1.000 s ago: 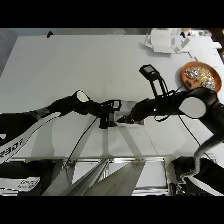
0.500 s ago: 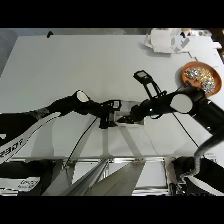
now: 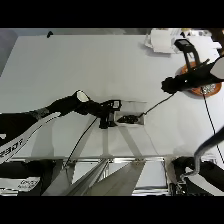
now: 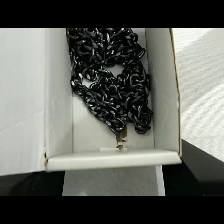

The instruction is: Fold the box and place the chain.

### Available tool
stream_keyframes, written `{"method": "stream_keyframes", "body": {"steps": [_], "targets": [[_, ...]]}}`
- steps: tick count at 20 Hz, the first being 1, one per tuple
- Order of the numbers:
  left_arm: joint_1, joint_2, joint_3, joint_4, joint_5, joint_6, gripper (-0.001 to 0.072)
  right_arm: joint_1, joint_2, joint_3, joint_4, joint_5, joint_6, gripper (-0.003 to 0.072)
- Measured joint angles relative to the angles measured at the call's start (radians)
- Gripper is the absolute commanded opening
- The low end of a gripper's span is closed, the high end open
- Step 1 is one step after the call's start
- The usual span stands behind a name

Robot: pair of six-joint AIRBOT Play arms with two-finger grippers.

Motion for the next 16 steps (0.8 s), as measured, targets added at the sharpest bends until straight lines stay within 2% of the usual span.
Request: {"method": "stream_keyframes", "body": {"steps": [4, 12, 16], "targets": [[0.000, 0.000, 0.000, 0.000, 0.000, 0.000, 0.0211, -0.079, -0.119, 0.008, -0.037, -0.026, -0.005, 0.0408], [0.000, 0.000, 0.000, 0.000, 0.000, 0.000, 0.0211, -0.106, -0.351, 0.010, -0.094, -0.060, -0.004, 0.0406], [0.000, 0.000, 0.000, 0.000, 0.000, 0.000, 0.0211, -0.108, -0.412, 0.010, -0.102, -0.067, -0.002, 0.0355]]}}
